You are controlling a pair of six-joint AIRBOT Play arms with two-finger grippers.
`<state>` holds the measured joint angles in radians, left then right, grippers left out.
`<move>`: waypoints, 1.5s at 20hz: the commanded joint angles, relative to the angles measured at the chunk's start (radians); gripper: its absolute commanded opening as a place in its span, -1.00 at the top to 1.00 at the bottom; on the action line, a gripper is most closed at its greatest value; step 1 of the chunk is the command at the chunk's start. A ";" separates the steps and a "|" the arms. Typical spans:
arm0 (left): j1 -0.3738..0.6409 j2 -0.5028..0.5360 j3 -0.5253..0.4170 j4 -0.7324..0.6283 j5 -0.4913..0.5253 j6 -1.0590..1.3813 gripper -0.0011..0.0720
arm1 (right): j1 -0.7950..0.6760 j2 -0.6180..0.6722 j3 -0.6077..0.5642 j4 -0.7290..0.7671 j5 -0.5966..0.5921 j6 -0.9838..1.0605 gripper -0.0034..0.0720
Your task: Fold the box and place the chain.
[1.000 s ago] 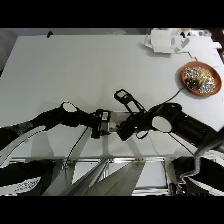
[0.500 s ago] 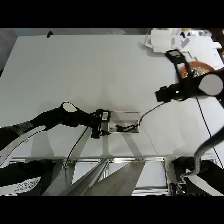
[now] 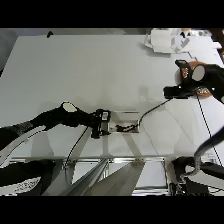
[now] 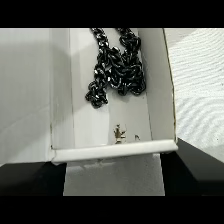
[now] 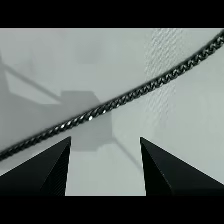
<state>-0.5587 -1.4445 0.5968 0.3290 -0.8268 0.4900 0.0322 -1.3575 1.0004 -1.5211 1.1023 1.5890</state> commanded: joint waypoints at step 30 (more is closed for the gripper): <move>-0.004 0.001 0.000 0.000 0.000 0.000 0.56 | 0.304 0.590 0.000 0.264 0.288 -0.073 0.85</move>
<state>-0.5617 -1.4445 0.5968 0.3286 -0.8268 0.4896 0.2165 -0.8955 0.9997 -1.3472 1.3663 1.5120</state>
